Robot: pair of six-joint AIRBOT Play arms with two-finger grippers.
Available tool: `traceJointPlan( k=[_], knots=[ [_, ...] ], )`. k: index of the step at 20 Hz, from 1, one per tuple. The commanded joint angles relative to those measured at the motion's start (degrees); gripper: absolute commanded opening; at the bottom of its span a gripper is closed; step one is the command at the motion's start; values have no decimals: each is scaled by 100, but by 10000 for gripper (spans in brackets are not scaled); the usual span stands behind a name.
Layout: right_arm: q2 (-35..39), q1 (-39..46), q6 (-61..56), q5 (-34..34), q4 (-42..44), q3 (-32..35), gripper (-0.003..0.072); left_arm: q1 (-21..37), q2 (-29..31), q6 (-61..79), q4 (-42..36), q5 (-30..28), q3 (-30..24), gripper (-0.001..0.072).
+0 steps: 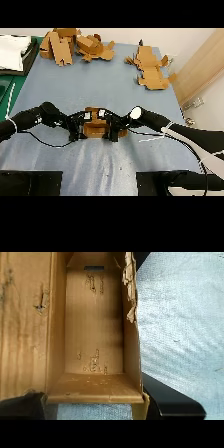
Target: Fold the box.
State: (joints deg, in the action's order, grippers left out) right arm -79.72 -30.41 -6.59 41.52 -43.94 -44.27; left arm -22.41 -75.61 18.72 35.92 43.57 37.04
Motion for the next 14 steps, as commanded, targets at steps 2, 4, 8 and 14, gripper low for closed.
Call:
traceJointPlan(
  k=[2, 4, 8, 14],
  knots=[
    [20, -2, -264, 13, 28, -7, 508, 0, -4, 11, 9, -4, -2, 378],
    [22, 0, -267, 44, -9, -7, 511, 0, -4, 9, 11, -7, -2, 378],
    [160, -4, -1261, 212, -439, -4, 710, 0, -7, 9, 9, -7, -2, 379],
    [881, -2, -1902, 20, -651, -4, 710, 0, -7, 11, 9, -15, -2, 378]
  ],
)
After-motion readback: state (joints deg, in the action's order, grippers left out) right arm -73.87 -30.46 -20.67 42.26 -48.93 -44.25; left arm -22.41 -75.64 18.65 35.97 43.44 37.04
